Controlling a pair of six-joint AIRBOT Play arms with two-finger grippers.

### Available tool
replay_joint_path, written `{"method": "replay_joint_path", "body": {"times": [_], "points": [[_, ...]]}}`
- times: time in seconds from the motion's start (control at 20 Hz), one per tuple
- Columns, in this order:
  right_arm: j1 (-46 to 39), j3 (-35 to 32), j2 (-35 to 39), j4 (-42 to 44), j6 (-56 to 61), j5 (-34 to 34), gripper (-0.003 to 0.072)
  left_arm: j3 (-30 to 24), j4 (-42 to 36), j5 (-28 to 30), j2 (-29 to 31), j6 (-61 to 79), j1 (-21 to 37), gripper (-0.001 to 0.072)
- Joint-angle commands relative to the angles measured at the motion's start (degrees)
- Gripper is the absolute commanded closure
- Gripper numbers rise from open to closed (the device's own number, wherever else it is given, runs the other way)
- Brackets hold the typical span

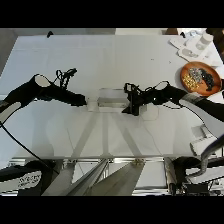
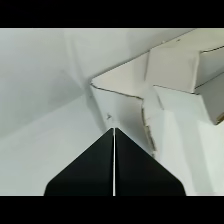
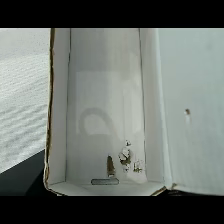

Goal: Fold the box and place the chain.

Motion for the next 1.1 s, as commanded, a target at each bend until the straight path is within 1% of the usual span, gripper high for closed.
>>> {"method": "replay_joint_path", "body": {"times": [0.0,0.2,0.4,0.45,0.55,0.7,0.8,0.9,1.05], "points": [[0.04,0.0,0.0,0.02,0.0,0.02,0.0249,-0.48,2.99,-0.11,0.02,-0.33,0.74,0.0705],[0.04,0.0,0.0,0.02,0.0,0.02,0.0249,-3.23,1.86,1.31,-0.68,-0.13,0.61,0.0706],[0.04,0.0,-0.02,0.02,0.0,0.02,0.0249,-4.28,-6.03,1.4,-0.68,3.8,0.52,0.0706],[0.04,0.0,0.0,0.02,0.0,0.02,0.0249,-4.28,-6.14,1.81,-0.68,3.76,0.17,0.0706],[0.04,0.0,-0.02,0.02,0.0,0.02,0.0249,-4.31,-4.46,3.45,-0.68,3.45,-0.59,0.0707],[0.04,0.0,0.0,0.02,0.0,0.02,0.0249,-4.31,-4.31,5.68,-0.66,2.89,-0.83,0.0707],[0.04,-0.02,0.0,0.02,0.0,0.02,0.0249,-4.31,-1.79,6.75,-0.66,0.87,-0.83,0.0707],[0.04,0.0,-0.02,0.02,0.0,0.02,0.0249,-4.31,1.22,6.84,-0.66,-0.74,-0.83,0.0707],[0.04,0.0,0.0,0.02,0.0,0.02,0.0249,-4.46,1.73,6.71,-0.68,-1.51,-1.18,0.0708]]}}
